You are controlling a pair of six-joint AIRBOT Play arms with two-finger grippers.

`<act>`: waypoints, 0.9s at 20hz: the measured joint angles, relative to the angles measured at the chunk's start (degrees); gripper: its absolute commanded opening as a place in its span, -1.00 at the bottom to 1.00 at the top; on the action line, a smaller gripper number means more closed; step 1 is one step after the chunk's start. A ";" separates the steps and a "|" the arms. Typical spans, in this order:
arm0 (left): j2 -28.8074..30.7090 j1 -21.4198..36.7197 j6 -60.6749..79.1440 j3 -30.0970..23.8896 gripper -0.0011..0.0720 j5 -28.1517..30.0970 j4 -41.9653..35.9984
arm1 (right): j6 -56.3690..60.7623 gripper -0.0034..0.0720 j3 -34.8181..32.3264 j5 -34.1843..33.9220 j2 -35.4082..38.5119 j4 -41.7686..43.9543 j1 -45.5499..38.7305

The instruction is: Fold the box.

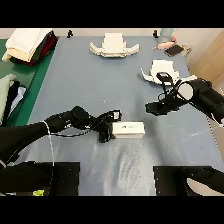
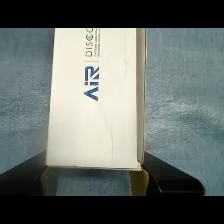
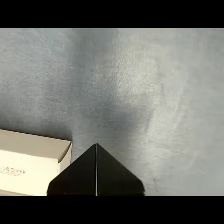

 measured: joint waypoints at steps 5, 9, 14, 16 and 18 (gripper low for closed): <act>5.66 3.89 -8.02 0.00 0.34 1.20 2.56 | 2.29 -0.90 1.14 -0.42 -1.75 0.90 -0.31; 9.33 13.73 -22.08 0.63 0.34 7.69 10.64 | 2.80 -0.90 1.36 -0.96 -2.05 1.07 -0.35; 4.11 30.77 -33.73 9.29 0.34 11.82 18.25 | 2.95 -0.90 1.40 -1.14 -2.12 1.14 -0.42; -1.11 36.41 -35.65 15.82 0.34 12.35 19.32 | 2.97 -0.90 1.40 -1.14 -2.12 1.11 -0.42; -7.34 40.76 -37.51 23.43 0.34 12.50 20.17 | 2.99 -0.90 1.40 -1.18 -2.12 1.14 -0.42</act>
